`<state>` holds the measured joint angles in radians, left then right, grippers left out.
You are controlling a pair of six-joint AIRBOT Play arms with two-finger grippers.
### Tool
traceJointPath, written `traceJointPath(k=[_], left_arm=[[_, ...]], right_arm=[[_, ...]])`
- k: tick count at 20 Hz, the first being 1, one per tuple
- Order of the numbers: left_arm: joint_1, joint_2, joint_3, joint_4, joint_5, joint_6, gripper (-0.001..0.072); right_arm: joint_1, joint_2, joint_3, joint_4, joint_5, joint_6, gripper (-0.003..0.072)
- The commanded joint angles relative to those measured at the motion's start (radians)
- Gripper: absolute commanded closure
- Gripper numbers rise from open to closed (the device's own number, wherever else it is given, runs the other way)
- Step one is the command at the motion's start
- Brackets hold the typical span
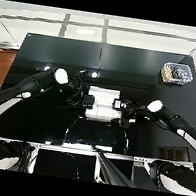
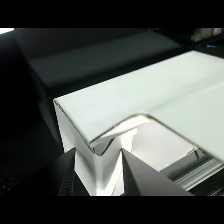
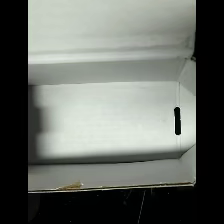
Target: Fold the box and place the chain.
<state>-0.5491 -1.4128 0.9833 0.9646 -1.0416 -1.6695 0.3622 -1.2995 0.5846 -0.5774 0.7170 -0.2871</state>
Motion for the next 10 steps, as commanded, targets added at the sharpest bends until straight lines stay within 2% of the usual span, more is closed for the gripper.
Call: traceJointPath(k=[1,10], left_arm=[[-0.012,0.000,0.011,0.007,-0.022,-0.032,0.0375],[-0.035,0.000,0.014,0.182,-0.023,-0.181,0.0375]], right_arm=[[0.001,-0.001,0.000,0.000,0.000,0.000,0.0455],[0.001,-0.001,0.000,0.000,-0.001,0.000,0.0455]])
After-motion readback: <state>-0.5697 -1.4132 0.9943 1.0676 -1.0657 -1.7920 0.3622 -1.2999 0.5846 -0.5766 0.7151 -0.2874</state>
